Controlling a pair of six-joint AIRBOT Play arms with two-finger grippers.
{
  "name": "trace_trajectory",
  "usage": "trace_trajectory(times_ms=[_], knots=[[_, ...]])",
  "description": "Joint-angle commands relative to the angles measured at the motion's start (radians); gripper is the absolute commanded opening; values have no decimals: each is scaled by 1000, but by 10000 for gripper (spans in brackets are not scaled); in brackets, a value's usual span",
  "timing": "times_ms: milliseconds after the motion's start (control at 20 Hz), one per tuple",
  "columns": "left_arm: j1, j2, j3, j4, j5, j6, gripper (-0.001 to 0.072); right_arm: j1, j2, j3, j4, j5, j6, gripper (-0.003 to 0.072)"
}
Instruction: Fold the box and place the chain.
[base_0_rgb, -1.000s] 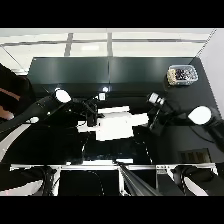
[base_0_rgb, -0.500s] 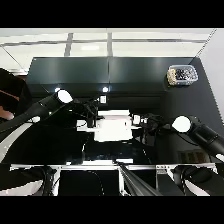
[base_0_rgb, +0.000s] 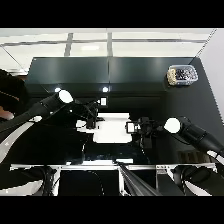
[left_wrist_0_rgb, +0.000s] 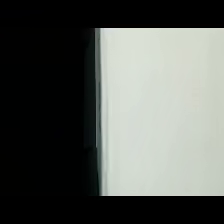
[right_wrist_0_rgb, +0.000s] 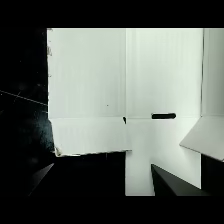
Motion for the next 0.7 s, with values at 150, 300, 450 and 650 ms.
trace_trajectory(times_ms=[150, 300, 450, 650], knots=[[1, -14, 1, 2, -3, 0, 24, 21, -16, -1, -13, -40, -8, 704], [0, -16, 1, 2, -4, -1, 24, 27, -28, -1, 13, -41, -7, 704], [0, -16, 1, 1, -5, -1, 24, 84, -39, -2, 13, -86, -7, 704], [0, -16, 1, 1, -5, -1, 24, 114, -40, -3, 32, -134, -7, 704]])
